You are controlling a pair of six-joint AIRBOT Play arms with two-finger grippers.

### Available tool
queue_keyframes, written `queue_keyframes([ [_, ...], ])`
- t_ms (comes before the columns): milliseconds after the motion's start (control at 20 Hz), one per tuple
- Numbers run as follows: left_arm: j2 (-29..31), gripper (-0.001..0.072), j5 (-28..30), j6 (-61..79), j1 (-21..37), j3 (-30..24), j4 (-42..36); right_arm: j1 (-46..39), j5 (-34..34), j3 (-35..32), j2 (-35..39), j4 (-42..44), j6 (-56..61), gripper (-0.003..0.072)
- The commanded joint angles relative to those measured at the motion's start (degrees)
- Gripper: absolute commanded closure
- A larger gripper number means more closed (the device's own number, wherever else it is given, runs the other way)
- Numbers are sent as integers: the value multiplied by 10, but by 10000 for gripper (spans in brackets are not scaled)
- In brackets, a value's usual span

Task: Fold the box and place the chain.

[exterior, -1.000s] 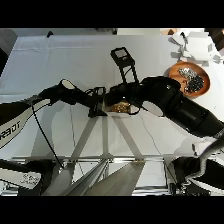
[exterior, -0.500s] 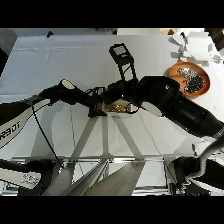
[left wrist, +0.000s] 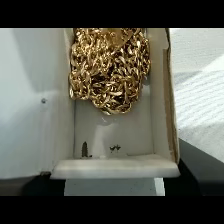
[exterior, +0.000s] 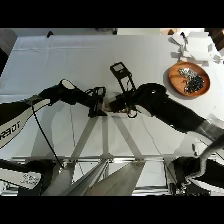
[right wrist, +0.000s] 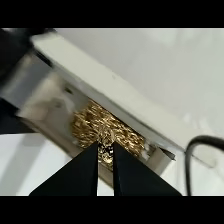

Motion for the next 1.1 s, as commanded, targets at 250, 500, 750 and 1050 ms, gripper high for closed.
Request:
queue_keyframes([
  [250, 0, 569, 0, 0, 0, 0, 0, -9, 9, 8, -11, 80, -123, 406],
  [500, 0, 569, 0, 0, 0, 0, 0, -74, 53, 75, 14, 165, -239, 219],
  [750, 0, 569, 0, 0, 0, 0, 0, -207, 58, 111, 8, 221, -405, 294],
  [1050, 0, 569, 0, 0, 0, 0, 0, -297, 170, 143, -94, 422, -590, 292],
])
